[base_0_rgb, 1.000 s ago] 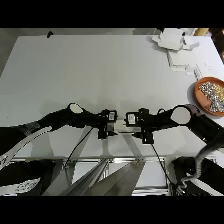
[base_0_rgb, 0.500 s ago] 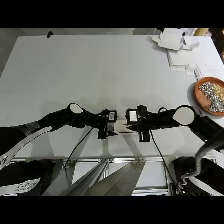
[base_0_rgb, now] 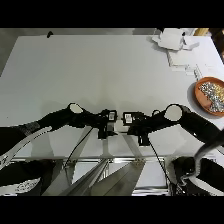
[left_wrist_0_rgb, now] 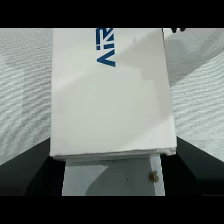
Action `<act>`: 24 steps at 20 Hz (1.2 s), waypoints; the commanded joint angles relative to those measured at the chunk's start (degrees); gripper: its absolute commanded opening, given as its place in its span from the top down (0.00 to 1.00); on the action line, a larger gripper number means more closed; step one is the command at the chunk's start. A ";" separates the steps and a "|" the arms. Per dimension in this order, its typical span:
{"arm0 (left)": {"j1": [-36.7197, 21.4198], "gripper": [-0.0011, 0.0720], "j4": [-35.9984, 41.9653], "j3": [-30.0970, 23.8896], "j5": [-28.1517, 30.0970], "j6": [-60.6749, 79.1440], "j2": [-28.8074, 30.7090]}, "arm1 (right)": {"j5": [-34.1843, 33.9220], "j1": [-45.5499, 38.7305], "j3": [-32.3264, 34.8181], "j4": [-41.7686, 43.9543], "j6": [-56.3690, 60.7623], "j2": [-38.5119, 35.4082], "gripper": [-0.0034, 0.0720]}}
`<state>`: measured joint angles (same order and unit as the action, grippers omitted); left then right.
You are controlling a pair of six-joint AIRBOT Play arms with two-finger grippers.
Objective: Fold the box and place the chain.
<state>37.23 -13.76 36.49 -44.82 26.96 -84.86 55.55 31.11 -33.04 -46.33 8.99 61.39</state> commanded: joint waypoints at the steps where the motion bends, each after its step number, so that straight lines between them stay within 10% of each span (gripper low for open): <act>1: 0.00 0.61 -0.02 0.04 0.00 0.04 0.04 | -0.50 0.00 0.07 -0.09 -0.04 0.90 0.93; 24: 0.00 0.61 -0.02 0.04 0.02 0.04 0.04 | -1.99 -0.04 0.79 -7.30 5.77 0.48 0.93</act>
<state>37.23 -13.82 36.49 -44.82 27.07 -84.86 53.65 31.07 -32.45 -52.97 14.35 60.88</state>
